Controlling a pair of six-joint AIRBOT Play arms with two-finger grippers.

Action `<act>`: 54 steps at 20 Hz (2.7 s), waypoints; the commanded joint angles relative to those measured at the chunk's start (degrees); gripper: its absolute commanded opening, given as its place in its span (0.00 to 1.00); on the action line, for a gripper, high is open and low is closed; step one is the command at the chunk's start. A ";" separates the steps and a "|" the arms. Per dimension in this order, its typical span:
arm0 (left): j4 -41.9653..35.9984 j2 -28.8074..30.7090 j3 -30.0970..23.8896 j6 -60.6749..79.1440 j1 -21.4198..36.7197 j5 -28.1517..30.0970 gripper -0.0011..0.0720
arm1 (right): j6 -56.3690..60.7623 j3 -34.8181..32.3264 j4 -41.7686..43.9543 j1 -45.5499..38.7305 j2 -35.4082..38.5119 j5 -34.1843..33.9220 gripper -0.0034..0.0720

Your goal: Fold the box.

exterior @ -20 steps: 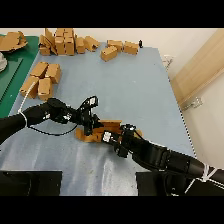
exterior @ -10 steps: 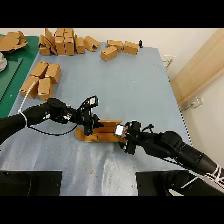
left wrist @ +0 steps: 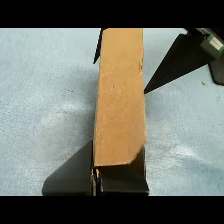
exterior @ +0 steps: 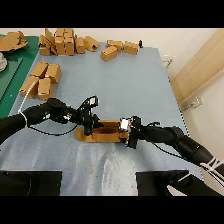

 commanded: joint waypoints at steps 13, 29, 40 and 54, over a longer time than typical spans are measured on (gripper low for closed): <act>0.00 0.00 -0.02 0.02 0.00 0.02 0.03 | -9.07 2.67 6.97 -1.97 -11.91 -4.35 0.99; 0.00 0.00 -0.02 0.02 0.00 0.02 0.03 | -7.13 2.71 6.25 -1.88 -10.82 -5.64 0.98; 0.00 0.00 -0.02 0.02 0.00 0.02 0.03 | -8.50 3.98 6.64 -1.88 -13.25 -1.09 0.96; 0.00 0.00 -0.02 0.02 0.00 0.02 0.03 | -8.48 4.76 7.04 -1.49 -13.40 -5.88 0.73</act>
